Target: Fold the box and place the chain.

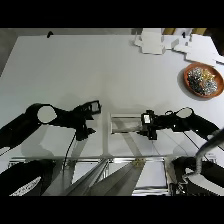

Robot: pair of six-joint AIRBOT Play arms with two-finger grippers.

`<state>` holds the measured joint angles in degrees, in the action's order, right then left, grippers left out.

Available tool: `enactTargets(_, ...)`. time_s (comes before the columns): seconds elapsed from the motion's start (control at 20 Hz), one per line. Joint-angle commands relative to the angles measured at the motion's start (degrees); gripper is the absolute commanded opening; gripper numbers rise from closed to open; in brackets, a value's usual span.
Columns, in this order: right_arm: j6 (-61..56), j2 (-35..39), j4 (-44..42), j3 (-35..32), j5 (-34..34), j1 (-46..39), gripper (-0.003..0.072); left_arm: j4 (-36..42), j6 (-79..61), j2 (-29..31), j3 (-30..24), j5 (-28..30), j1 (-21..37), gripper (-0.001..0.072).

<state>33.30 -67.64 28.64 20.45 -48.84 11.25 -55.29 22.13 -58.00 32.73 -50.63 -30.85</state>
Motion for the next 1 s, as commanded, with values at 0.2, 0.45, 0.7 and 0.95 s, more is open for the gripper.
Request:
enactTargets(0.2, 0.0, 0.0, 0.0, 0.0, 0.0, 0.0, 0.0396, 22.9, -39.5, -9.6, -4.1, 15.0, 1.1, 0.0582)
enactTargets(0.45, 0.0, 0.0, 0.0, 0.0, 0.0, 0.0, 0.0396, 33.8, -52.2, -14.4, -4.1, 15.0, -1.9, 0.0586)
enactTargets(0.7, 0.0, 0.0, 0.0, 0.0, 0.0, 0.0, 0.0396, 37.9, -53.6, -16.9, -4.0, 13.9, -3.5, 0.0667)
enactTargets(0.95, 0.0, 0.0, 0.0, 0.0, 0.0, 0.0, 0.0396, 41.6, -53.7, -17.7, -4.0, 14.2, -3.9, 0.0667)
